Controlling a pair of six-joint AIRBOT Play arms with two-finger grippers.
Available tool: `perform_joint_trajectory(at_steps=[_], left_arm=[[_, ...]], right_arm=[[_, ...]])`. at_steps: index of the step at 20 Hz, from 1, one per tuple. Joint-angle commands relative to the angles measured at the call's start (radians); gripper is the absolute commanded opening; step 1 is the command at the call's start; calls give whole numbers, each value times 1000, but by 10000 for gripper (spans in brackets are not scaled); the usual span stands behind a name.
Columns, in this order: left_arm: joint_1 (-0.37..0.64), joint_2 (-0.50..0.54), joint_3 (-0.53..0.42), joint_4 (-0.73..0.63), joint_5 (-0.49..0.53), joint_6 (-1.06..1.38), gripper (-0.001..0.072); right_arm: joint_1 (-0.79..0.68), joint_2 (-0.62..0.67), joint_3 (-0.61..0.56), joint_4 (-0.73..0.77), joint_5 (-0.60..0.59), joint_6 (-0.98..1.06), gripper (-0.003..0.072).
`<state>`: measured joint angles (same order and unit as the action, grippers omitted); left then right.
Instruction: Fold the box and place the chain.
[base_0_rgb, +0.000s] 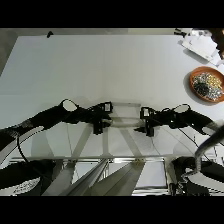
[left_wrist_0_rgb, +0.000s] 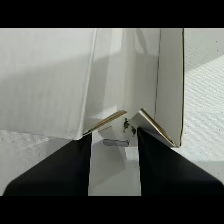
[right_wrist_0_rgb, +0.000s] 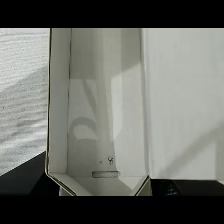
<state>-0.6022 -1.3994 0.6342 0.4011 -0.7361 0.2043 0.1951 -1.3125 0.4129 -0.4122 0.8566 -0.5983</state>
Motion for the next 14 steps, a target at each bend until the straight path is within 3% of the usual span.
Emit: perform_joint_trajectory(at_steps=[1,3,7,14], left_arm=[[6,13,-19,3,6,2,220],[6,43,-44,3,40,6,130],[14,98,-56,-5,58,6,132],[-29,101,-56,-4,-40,6,134]], right_arm=[[1,-1,0,1,0,-2,422],[1,-1,0,0,0,-2,422],[1,-1,0,0,0,-2,422],[1,-1,0,0,0,-2,422]])
